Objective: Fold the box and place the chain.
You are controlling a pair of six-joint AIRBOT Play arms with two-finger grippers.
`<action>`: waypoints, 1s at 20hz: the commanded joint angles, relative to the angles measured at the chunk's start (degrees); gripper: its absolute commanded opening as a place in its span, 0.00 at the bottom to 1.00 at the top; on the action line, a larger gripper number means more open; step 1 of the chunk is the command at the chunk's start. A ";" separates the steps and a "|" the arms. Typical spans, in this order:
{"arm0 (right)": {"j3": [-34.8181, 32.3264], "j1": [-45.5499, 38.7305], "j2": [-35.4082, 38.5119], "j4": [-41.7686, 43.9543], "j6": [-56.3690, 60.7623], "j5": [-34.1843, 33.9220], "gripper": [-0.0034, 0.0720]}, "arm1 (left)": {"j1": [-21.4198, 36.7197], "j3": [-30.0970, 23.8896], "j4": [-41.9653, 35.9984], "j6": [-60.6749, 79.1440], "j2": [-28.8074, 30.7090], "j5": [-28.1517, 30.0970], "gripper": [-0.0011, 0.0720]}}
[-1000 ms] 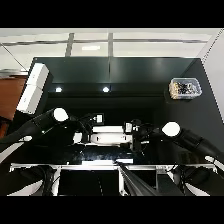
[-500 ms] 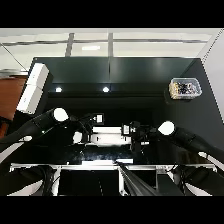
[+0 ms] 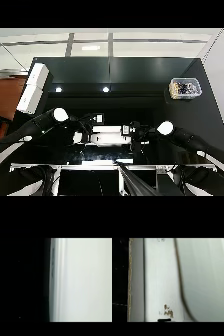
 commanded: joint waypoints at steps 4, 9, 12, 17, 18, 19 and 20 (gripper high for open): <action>-0.85 -0.02 -0.07 -0.61 -0.04 -0.24 0.97 | 0.02 0.07 0.00 0.02 0.04 0.02 0.06; -0.83 -0.02 -0.07 -0.57 -0.04 -0.31 0.97 | 0.02 0.07 0.00 0.02 0.04 0.02 0.06; -0.83 -0.02 -0.07 -0.52 0.00 -0.68 0.97 | 0.00 0.07 0.00 0.04 0.04 0.22 0.06; -0.85 -0.02 -0.07 -0.52 0.00 -0.70 0.97 | 0.00 0.07 0.00 0.04 0.04 0.24 0.06; -0.83 -0.02 -0.07 -0.55 -0.02 -0.70 0.97 | 0.00 0.07 0.00 0.02 0.04 0.24 0.06; -0.83 -0.02 -0.07 -0.52 -0.02 -0.70 0.97 | 0.00 0.07 0.00 0.02 0.04 0.20 0.06; -0.83 -0.02 -0.07 -0.52 0.00 -0.70 0.97 | 0.00 0.07 0.00 0.02 0.04 0.20 0.06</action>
